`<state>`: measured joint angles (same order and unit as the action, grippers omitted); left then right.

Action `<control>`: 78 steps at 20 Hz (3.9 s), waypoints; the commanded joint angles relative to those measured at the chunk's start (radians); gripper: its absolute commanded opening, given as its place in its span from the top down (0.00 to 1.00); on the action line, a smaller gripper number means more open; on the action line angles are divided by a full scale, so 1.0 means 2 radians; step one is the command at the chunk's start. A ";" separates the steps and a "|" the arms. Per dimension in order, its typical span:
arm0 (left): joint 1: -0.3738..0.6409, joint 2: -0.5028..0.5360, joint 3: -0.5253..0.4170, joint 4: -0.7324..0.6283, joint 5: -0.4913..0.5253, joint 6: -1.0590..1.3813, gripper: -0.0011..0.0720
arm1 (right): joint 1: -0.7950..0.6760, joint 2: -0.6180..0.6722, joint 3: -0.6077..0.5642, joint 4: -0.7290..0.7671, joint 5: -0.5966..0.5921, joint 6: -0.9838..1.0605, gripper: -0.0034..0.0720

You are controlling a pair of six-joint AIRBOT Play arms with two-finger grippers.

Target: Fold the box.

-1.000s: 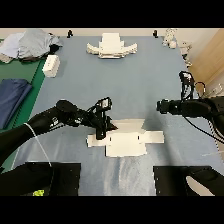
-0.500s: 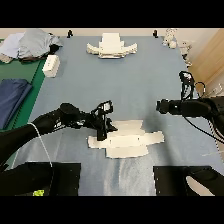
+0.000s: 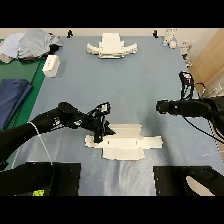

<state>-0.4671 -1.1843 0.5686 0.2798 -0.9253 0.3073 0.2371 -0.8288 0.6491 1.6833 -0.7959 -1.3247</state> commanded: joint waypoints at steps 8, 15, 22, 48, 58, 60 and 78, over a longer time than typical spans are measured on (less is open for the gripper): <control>0.009 0.000 0.000 -0.004 -0.014 -0.008 0.97 | 0.011 0.001 0.000 0.107 -0.091 -0.071 0.95; 0.009 0.000 0.000 -0.006 -0.014 -0.008 0.97 | 0.173 0.094 -0.001 -0.013 -0.150 0.034 0.96; 0.009 0.000 0.001 -0.007 0.005 -0.001 0.97 | 0.187 0.104 -0.001 -0.049 -0.151 0.062 0.96; 0.009 -0.001 0.020 0.032 -0.011 0.027 0.97 | 0.187 0.103 -0.001 -0.054 -0.144 0.062 0.95; 0.009 0.000 -0.015 0.032 -0.014 0.016 0.97 | 0.187 0.103 -0.001 -0.054 -0.141 0.062 0.95; 0.010 0.000 -0.015 0.030 -0.012 0.016 0.97 | 0.187 0.103 -0.001 -0.054 -0.141 0.062 0.95; 0.020 0.001 -0.002 0.029 -0.013 -0.010 0.97 | 0.233 0.103 -0.001 0.069 -0.196 -0.049 0.96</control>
<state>-0.4271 -1.1831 0.5644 0.3382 -0.9489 0.2882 0.6456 -0.6228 0.6483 1.7142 -1.1164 -1.3205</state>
